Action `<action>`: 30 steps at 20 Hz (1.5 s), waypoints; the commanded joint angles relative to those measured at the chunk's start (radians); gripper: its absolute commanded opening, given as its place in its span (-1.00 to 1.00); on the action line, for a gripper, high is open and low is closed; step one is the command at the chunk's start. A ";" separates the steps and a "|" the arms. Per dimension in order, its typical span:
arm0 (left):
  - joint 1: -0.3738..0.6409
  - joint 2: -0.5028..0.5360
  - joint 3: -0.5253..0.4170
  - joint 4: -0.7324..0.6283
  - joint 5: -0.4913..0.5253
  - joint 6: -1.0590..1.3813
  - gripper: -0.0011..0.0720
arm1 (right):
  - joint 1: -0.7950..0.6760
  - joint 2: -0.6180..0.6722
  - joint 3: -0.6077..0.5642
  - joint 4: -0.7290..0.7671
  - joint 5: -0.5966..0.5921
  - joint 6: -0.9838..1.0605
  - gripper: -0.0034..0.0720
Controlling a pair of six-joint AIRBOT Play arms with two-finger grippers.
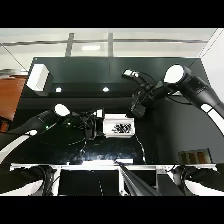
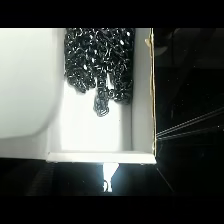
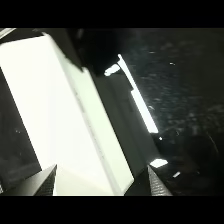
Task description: Fold the box and place the chain.
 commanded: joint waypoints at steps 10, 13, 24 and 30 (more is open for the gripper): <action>0.000 0.000 0.000 -0.001 -0.001 0.000 0.36 | 0.048 0.002 -0.005 -0.124 0.060 -0.008 0.85; 0.000 0.000 0.000 -0.002 -0.001 -0.008 0.36 | 0.047 0.002 -0.027 -0.124 0.068 0.031 0.64; 0.000 0.000 0.000 -0.002 0.000 -0.011 0.36 | 0.048 0.017 -0.075 -0.132 0.040 0.055 0.33; 0.000 0.000 0.000 -0.002 0.000 -0.011 0.36 | 0.048 0.052 -0.075 -0.132 0.013 0.038 0.07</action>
